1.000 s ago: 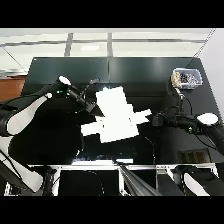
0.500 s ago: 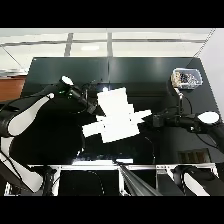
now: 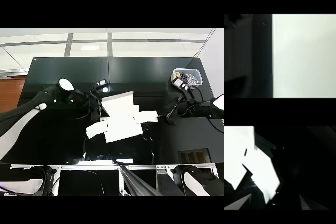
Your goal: Fold the box and place the chain.
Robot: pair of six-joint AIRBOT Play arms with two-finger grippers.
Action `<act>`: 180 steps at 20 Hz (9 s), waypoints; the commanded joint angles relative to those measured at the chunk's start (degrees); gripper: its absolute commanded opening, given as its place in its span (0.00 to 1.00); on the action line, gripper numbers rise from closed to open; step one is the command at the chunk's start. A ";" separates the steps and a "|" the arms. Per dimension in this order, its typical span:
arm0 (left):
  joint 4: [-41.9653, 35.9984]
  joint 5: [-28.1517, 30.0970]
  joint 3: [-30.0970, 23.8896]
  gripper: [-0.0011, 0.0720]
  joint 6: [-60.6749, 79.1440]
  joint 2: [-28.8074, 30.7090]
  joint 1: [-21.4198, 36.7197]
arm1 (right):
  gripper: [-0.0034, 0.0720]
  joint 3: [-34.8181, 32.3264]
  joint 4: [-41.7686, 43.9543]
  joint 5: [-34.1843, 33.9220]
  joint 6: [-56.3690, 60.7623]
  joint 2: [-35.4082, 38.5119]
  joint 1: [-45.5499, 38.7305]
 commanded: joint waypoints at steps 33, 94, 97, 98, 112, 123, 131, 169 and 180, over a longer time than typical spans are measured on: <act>8.13 16.22 -4.00 0.05 11.89 0.04 -8.07 | 1.00 -15.06 15.15 -20.28 -34.95 -5.86 23.30; 13.25 14.34 -3.87 0.06 15.76 0.04 -8.07 | 0.77 -9.86 23.56 -17.05 -45.99 -18.43 19.76; 13.25 14.34 -3.87 0.06 15.78 0.04 -8.07 | 0.80 -9.86 23.52 -17.14 -45.18 -18.43 19.74; 13.25 14.34 -3.87 0.06 15.76 0.04 -8.07 | 0.80 -9.86 23.21 -17.14 -44.63 -18.43 19.74; 13.25 14.32 -3.87 0.06 15.76 0.04 -8.07 | 0.84 -9.86 20.37 -18.36 -41.99 -18.53 21.38; 13.25 14.32 -3.87 0.06 15.76 0.04 -8.07 | 0.84 -9.66 20.06 -19.85 -40.15 -18.80 21.70; 13.25 14.32 -3.87 0.06 15.76 0.04 -8.07 | 0.84 -8.66 17.99 -19.78 -37.62 -19.78 22.14; 4.66 -3.08 -6.99 0.05 -14.93 13.42 -5.20 | 0.47 -8.59 16.65 -18.29 -40.61 -19.93 22.01; 2.75 22.82 -7.56 0.05 -12.94 7.23 -5.68 | 0.47 -8.59 16.63 -18.32 -40.61 -19.93 22.01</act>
